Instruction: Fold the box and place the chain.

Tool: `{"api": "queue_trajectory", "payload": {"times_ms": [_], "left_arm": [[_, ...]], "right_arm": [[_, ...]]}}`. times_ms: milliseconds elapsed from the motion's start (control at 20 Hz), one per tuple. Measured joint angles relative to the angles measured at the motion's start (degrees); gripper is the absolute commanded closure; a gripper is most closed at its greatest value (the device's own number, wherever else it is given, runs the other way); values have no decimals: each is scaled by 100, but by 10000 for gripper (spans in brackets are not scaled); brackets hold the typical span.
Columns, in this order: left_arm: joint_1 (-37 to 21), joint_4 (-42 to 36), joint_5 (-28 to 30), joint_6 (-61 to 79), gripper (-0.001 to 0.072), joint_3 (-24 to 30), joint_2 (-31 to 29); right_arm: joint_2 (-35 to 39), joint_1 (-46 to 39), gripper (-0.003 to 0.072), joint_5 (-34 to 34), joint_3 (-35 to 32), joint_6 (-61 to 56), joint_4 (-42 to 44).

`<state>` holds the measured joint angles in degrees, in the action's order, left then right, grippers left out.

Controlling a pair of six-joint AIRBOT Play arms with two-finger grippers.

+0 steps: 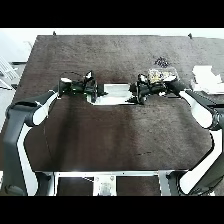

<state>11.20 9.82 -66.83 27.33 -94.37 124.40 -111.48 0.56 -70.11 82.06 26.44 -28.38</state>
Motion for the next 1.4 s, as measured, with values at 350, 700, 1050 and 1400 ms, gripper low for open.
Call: {"api": "queue_trajectory", "payload": {"times_ms": [350,700,1050,1400], "left_arm": [[0,0,-2,2,689,0,0],[0,2,-4,2,689,0,0],[0,2,-4,2,689,0,0],[0,0,-2,0,689,0,0]], "right_arm": [[-192,0,66,-138,155,17,-98],[-295,2,60,-297,212,44,0],[-433,4,58,-387,289,79,107],[-608,13,59,-417,455,81,164]]}}
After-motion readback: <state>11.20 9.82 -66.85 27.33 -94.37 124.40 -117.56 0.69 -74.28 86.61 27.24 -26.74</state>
